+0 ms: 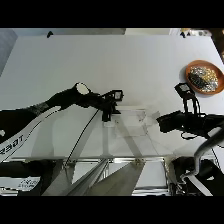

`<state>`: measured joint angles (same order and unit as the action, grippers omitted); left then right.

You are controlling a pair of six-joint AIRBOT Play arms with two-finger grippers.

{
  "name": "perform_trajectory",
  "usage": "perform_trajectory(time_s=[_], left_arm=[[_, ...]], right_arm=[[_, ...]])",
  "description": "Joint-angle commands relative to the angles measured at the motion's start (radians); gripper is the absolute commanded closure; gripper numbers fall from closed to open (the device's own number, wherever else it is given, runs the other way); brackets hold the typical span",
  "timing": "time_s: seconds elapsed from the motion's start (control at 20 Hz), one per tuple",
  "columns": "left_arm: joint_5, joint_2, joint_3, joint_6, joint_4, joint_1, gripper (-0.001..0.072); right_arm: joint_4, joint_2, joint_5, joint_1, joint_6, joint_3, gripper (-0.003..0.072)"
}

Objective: Fold the box and place the chain.

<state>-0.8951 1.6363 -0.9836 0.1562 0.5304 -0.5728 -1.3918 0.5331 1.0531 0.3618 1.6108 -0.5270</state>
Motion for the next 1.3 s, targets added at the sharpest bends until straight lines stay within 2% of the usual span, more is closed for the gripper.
perform_trajectory(time_s=[0.0,0.3,0.5,0.65,0.85,1.25], left_arm=[[0.007,0.000,0.000,-0.128,-0.025,0.001,0.0707],[-0.108,-0.005,0.000,-0.193,0.099,0.010,0.0709],[-0.058,-0.045,-0.008,-0.175,0.110,0.045,0.0709],[-0.017,-0.050,-0.008,-0.153,0.173,0.039,0.0708],[0.025,-0.048,-0.008,-0.152,0.183,0.024,0.0709],[0.024,-0.048,-0.008,-0.153,0.185,0.024,0.0704]], right_arm=[[0.000,-0.001,0.001,0.000,0.001,0.000,0.0347],[0.001,-0.001,0.002,0.000,0.001,0.000,0.0347],[0.002,-0.001,0.002,0.000,0.005,0.000,0.0347],[0.002,-0.001,0.002,0.000,0.005,0.000,0.0347],[0.001,-0.001,0.002,0.000,0.005,0.000,0.0347],[0.001,-0.001,0.002,0.000,0.004,0.000,0.0347]])
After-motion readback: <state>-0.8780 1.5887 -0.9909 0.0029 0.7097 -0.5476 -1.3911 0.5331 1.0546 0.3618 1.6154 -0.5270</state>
